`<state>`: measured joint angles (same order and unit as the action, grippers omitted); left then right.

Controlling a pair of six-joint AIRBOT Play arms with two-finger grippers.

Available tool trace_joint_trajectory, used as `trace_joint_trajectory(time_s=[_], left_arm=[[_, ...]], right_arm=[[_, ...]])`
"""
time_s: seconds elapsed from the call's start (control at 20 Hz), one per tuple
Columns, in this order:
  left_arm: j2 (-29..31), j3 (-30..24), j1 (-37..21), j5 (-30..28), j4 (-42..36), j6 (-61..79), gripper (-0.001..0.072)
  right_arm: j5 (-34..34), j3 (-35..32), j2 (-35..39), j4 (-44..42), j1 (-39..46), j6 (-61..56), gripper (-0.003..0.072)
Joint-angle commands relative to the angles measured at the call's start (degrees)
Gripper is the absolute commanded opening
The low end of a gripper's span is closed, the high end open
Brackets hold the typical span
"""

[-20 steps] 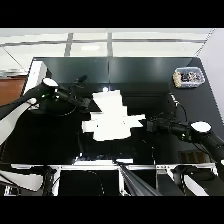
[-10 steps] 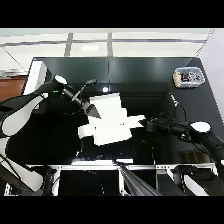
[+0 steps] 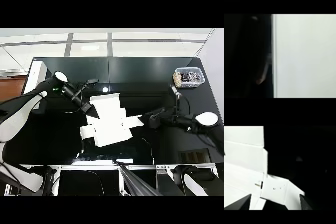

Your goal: Fold the box and place the chain.

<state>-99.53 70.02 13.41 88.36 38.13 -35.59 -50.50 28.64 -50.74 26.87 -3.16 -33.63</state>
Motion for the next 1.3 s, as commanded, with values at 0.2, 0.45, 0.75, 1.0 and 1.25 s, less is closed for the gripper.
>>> trace_joint_trajectory(time_s=[0.2,0.45,0.75,1.0,1.25], left_arm=[[15.08,-11.1,7.93,-23.65,0.15,23.28,0.0027],[14.03,-11.1,12.72,-29.44,5.95,27.69,0.0026],[12.0,-11.26,13.55,-32.92,5.97,27.96,0.0026],[9.03,-11.26,13.55,-30.64,6.1,27.91,0.0027],[9.03,-11.17,13.53,-30.51,6.21,27.93,0.0027]], right_arm=[[-7.32,9.18,0.09,16.9,-2.6,10.01,0.0718],[-1.73,3.76,-0.13,18.47,-9.49,17.03,0.0718],[-0.09,-1.27,-0.13,23.17,-14.71,19.69,0.0718],[3.04,-3.06,-0.26,28.09,-16.0,22.12,0.0718],[1.22,-3.17,-1.01,28.15,-16.02,22.34,0.0718]])
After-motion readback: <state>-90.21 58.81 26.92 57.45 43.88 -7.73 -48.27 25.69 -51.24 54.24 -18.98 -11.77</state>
